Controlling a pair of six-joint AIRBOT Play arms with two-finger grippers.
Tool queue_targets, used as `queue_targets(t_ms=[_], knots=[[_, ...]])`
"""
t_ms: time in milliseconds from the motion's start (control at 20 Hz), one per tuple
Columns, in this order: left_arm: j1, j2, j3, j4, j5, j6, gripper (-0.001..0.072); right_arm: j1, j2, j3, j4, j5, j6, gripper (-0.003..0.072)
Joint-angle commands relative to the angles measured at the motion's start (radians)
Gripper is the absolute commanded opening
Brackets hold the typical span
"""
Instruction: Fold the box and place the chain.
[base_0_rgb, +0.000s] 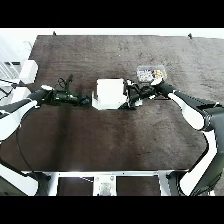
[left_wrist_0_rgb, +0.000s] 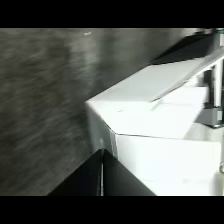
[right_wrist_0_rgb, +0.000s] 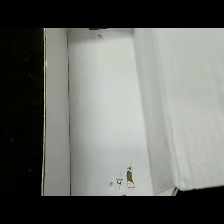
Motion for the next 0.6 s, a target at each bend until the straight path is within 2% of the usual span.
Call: queue_targets(t_ms=[0,50,100,400,550], knots=[[0.002,-0.001,0.009,-0.056,-0.038,0.041,0.0104,-0.001,0.000,0.000,0.000,0.000,0.000,0.0562],[0.002,-0.001,0.020,-0.056,-0.057,0.045,0.0284,-0.001,0.000,0.000,0.000,0.000,0.000,0.0562],[0.002,-0.001,0.033,-0.056,-0.079,0.064,0.0303,-0.001,0.000,0.000,0.000,0.000,0.000,0.0562],[0.002,-0.001,0.052,-0.066,-0.144,0.066,0.0303,-0.001,0.000,0.000,0.000,0.000,0.000,0.0563],[-0.001,-0.001,0.051,-0.055,-0.145,0.066,0.0304,-0.001,0.000,0.000,0.000,0.000,0.000,0.0563]])
